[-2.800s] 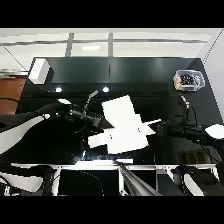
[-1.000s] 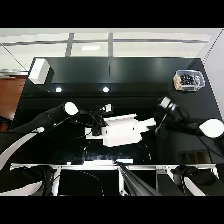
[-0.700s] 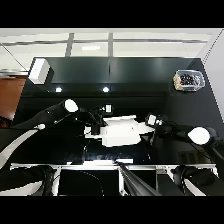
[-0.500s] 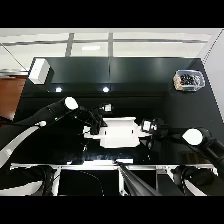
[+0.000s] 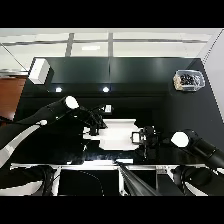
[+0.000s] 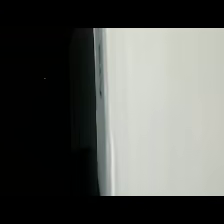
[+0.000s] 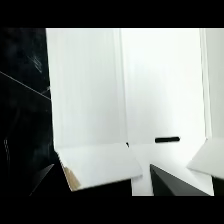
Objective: Fold the box and place the chain.
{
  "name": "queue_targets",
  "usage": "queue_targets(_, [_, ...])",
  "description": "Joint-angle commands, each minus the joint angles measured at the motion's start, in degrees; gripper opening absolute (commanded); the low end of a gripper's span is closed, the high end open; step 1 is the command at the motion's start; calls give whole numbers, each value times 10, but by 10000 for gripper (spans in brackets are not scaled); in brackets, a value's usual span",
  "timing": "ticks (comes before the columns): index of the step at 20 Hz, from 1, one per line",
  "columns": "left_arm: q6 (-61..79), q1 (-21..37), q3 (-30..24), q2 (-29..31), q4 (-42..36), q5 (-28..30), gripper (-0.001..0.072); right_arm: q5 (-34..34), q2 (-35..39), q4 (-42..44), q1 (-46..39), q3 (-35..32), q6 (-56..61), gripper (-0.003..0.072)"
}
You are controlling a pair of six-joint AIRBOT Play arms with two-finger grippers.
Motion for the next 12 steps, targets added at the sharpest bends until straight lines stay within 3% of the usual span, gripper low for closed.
queue_targets(1, [0, 1, 1, 0, 0, -1, 28, -30, -13, 17, 28, 0, -2, 710])
queue_targets(6, [0, 0, 1, 0, 0, -1, 28, -129, -17, 64, 53, 1, -2, 711])
queue_targets(12, [0, 0, 1, 0, 0, 1, 27, -111, -6, 13, 33, 43, 31, 710])
